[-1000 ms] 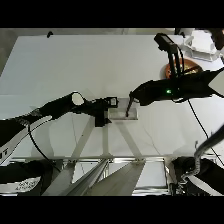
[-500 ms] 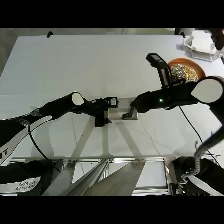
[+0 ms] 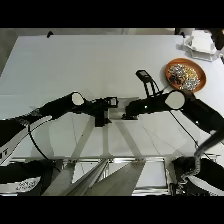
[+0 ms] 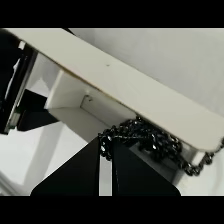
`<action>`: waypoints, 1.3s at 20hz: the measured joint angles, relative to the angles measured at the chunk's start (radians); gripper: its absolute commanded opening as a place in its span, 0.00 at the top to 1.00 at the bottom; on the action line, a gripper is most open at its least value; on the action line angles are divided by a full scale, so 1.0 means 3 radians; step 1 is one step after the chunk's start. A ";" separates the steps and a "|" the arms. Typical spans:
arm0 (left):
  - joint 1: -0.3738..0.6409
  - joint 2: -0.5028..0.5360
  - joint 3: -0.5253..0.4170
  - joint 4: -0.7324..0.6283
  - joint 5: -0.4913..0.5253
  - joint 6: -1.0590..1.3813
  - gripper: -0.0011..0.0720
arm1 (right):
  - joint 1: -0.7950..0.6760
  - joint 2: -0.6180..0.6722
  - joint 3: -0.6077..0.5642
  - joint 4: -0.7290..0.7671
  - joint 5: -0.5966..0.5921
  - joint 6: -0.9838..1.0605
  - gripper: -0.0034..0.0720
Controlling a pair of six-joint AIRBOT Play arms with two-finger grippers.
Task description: Fold the box and place the chain.
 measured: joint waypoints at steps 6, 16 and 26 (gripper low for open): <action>0.0000 0.0000 0.0000 0.0000 0.0000 0.0000 0.61 | 0.0128 -0.0365 -0.0024 0.0037 -0.0225 -0.0003 0.93; 0.0000 0.0000 0.0000 0.0000 0.0000 0.0000 0.61 | 0.0149 -0.0423 -0.0025 0.0177 -0.0233 -0.0033 0.72; 0.0000 0.0000 0.0000 0.0000 0.0000 0.0000 0.61 | -0.0772 0.0318 -0.0025 0.0163 0.0448 -0.0103 0.71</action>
